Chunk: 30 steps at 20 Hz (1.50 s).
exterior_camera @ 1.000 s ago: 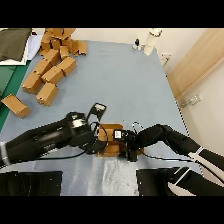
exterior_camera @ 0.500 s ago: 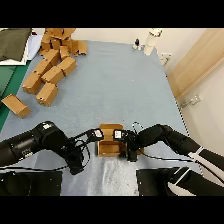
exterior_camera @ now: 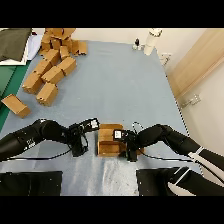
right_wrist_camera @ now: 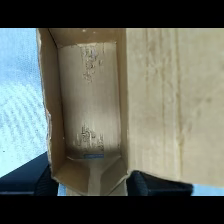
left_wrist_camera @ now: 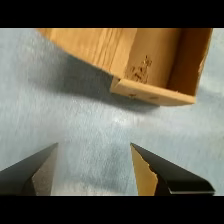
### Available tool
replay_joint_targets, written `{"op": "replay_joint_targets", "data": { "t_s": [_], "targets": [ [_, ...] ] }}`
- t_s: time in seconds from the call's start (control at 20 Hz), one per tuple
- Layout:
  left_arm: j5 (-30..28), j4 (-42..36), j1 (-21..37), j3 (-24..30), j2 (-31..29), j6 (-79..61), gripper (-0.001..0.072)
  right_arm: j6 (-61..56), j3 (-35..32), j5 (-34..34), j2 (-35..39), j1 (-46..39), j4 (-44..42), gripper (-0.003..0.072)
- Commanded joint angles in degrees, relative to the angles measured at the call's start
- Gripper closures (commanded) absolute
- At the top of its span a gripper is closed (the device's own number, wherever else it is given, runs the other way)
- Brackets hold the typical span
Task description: Fold the box.
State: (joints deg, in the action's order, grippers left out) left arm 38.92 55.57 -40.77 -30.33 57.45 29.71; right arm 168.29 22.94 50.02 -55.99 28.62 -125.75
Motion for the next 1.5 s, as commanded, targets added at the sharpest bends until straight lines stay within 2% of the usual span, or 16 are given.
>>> {"op": "replay_joint_targets", "data": {
  "t_s": [0.0,0.1,0.45,1.45],
  "targets": [
    [-3.96,-9.77,0.04,1.64,1.05,-16.59,0.0028,-0.02,0.07,0.0,-0.02,0.02,-0.02,0.018],
    [-3.39,-14.49,-1.57,1.95,2.54,-20.92,0.0028,-0.02,0.07,0.0,-0.02,0.02,-0.02,0.018],
    [-6.62,-18.38,-4.81,1.92,5.03,-21.81,0.0027,-0.02,0.07,0.0,-0.02,0.02,-0.02,0.018],
    [-13.0,-19.5,-9.75,1.81,8.37,-21.79,0.0029,-0.02,0.07,0.0,-0.02,0.02,-0.02,0.018]
  ]
}}
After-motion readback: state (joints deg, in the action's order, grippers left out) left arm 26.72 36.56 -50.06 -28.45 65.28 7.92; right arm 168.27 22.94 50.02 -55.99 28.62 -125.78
